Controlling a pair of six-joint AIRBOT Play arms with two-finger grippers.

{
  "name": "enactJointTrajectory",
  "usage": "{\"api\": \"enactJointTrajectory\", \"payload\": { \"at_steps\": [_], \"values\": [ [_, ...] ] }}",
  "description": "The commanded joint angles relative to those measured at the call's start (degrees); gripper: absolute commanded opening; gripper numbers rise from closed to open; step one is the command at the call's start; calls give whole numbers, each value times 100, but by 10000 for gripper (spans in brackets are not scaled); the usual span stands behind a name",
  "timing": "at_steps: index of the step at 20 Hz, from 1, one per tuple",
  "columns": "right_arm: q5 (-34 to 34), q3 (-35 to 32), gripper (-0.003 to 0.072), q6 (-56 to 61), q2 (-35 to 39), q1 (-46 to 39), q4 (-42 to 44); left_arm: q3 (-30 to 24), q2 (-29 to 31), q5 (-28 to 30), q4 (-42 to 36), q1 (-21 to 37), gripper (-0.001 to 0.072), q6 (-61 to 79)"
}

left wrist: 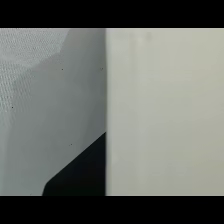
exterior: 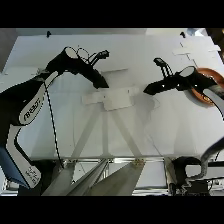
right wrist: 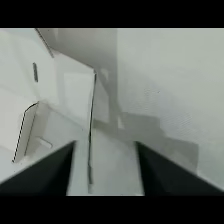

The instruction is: Fold the box and place the chain.

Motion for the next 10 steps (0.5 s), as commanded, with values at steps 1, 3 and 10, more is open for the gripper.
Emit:
{"api": "enactJointTrajectory", "payload": {
  "at_steps": [1, 3, 10],
  "values": [
    [-39, 7, 521, -2, 63, 0, -2, 4, 87, -155, -44, -7, 6, 7],
    [-66, 7, 521, 2, 195, 0, -330, 4, 291, -332, -39, -7, 4, 9],
    [-125, 7, 521, 946, 756, 0, -2361, 0, 1311, -866, 509, -28, -2, 13]
  ]
}}
